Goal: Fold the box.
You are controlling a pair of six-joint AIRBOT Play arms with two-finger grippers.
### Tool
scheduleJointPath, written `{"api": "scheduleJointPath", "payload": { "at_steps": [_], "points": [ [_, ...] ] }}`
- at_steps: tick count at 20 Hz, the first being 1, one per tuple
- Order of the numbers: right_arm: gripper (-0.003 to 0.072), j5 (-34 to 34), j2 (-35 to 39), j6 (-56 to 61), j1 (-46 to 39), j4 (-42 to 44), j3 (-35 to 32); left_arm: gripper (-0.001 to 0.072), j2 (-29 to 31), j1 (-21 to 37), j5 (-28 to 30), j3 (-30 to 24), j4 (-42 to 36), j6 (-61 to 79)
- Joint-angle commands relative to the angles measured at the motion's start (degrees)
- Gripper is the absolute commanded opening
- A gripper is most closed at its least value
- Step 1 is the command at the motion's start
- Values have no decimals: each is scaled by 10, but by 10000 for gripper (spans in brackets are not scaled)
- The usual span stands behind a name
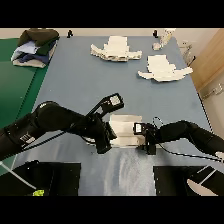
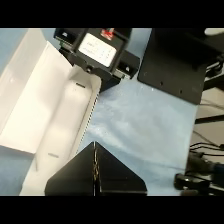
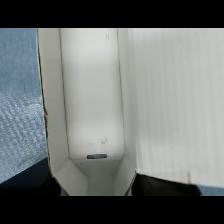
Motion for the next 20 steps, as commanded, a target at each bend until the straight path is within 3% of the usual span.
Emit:
{"api": "scheduleJointPath", "payload": {
  "at_steps": [1, 5, 6, 7, 8, 13, 17, 18, 19, 20],
  "points": [
    [522, 0, 0, 0, 0, 0, 1, 11, 23, -10, 0, -21, 80, 6],
    [522, 0, 0, 0, 0, 0, 1, 14, 18, 91, -3, -77, 18, 165],
    [522, 0, 0, 0, 0, 0, 1, 123, 14, 115, -3, -87, -1, 205],
    [521, 0, 0, 0, 0, 0, 1, 546, 9, 131, -3, -93, -12, 242],
    [522, 0, 0, 0, 0, 0, 1, 693, 2, 148, 1, -100, -25, 281],
    [522, 0, 0, 0, 0, 0, 1, 691, -45, 184, 11, -118, -56, 461],
    [522, 0, 0, 0, 0, 0, 1, 685, -108, 183, 10, -118, -76, 509],
    [522, 0, 0, 0, 0, -1, 1, 573, -122, 183, 12, -118, -88, 529],
    [522, 0, 0, 0, 0, -2, 1, 525, -135, 183, 14, -118, -102, 549],
    [522, 0, 0, 0, 0, -2, 1, 526, -144, 183, 15, -118, -115, 564]
  ]
}}
